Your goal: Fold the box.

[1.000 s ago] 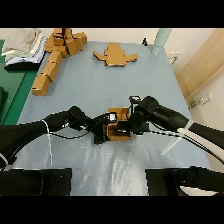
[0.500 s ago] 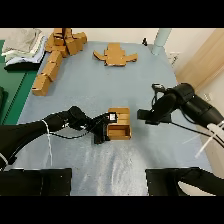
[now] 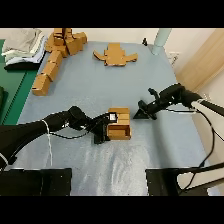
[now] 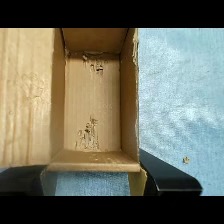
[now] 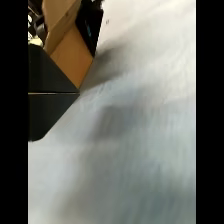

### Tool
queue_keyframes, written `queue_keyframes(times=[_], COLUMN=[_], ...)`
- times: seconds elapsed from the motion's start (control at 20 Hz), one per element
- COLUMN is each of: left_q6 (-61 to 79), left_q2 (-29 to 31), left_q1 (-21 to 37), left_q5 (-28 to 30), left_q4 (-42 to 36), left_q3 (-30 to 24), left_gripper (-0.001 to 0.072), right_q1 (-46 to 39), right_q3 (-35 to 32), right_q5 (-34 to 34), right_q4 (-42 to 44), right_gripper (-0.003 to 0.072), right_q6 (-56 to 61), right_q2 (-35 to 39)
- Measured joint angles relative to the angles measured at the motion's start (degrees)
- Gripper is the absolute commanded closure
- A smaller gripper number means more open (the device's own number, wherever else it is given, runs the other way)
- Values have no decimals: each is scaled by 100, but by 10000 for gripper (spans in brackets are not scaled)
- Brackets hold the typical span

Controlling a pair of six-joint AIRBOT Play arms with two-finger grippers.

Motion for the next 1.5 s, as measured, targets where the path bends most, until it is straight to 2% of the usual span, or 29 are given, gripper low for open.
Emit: queue_keyframes(times=[0.15,0.4,0.85,1.05,1.5], left_q6=[0,0,2,0,0], left_q2=[0,0,0,0,0], left_q1=[0,0,0,0,0], left_q5=[2,2,2,2,0], left_q4=[0,0,-2,-2,-2], left_q3=[0,0,0,0,0], left_gripper=[231,231,231,231,231], right_q1=[129,612,1711,2120,2944], right_q3=[306,638,699,247,-1611], right_q5=[-103,-199,-188,155,2109], right_q4=[463,706,-15,-492,-1220], right_gripper=[685,684,684,684,684], right_q6=[-614,-1421,-2181,-2269,-2374], right_q2=[-391,-555,157,826,2745])
